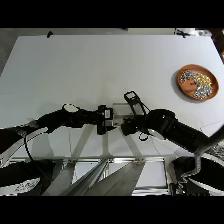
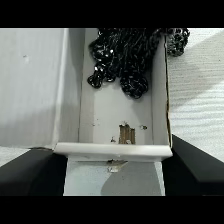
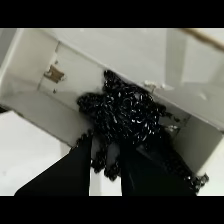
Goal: Fold the box and place the chain.
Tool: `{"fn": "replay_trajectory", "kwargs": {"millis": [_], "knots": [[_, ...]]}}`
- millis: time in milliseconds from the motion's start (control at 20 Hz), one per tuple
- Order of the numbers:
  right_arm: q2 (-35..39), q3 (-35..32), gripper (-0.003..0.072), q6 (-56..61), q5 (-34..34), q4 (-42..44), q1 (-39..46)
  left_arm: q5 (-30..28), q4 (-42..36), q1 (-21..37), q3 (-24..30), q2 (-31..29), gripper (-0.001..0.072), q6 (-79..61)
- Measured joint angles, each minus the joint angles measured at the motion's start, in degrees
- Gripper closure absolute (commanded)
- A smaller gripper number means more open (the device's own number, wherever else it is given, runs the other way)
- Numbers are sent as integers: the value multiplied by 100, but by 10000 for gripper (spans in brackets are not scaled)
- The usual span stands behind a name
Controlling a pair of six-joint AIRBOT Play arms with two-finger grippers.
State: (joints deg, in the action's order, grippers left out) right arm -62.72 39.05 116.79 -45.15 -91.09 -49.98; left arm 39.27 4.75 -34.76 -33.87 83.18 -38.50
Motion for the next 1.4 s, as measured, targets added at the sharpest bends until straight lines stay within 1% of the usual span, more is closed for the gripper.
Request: {"fn": "replay_trajectory", "kwargs": {"millis": [150, 250, 350, 400, 450, 500, 550, 750, 1000, 1200, 1350, 1400], "knots": [[116, 17, 491, 212, 114, -20, 0, 0, 0, 0, 0, -2, 321, 0], [330, 24, 496, 334, 92, -33, 0, 0, 2, 0, 0, -2, 321, 0], [599, 31, 501, 398, -131, -31, -7, 0, 2, 0, 0, -2, 321, 0], [723, 33, 493, 435, -352, -31, -42, 0, 0, 0, 0, -2, 321, 0], [809, 26, 427, 457, -564, -22, -105, 0, 2, 0, 0, -2, 321, 0], [879, 9, 326, 501, -769, -11, -223, 0, 0, 0, 0, -2, 321, 0], [925, -22, 282, 568, -879, -9, -365, 0, 0, 0, 0, 0, 321, 0], [1005, -260, 281, 1185, -944, -289, -992, 0, 0, 0, 0, -2, 321, 0], [796, -601, 274, 2240, -872, -739, -1261, 0, 0, 0, 0, -2, 321, 0], [238, -686, 281, 2669, -249, -887, -1309, 0, 0, 0, 0, -2, 321, 0], [-168, -704, 291, 3032, 79, -1049, -1322, 0, 0, 0, 0, 0, 321, 0], [-260, -710, 318, 3108, 166, -1108, -1322, 0, 0, 0, 0, -2, 321, 0]]}}
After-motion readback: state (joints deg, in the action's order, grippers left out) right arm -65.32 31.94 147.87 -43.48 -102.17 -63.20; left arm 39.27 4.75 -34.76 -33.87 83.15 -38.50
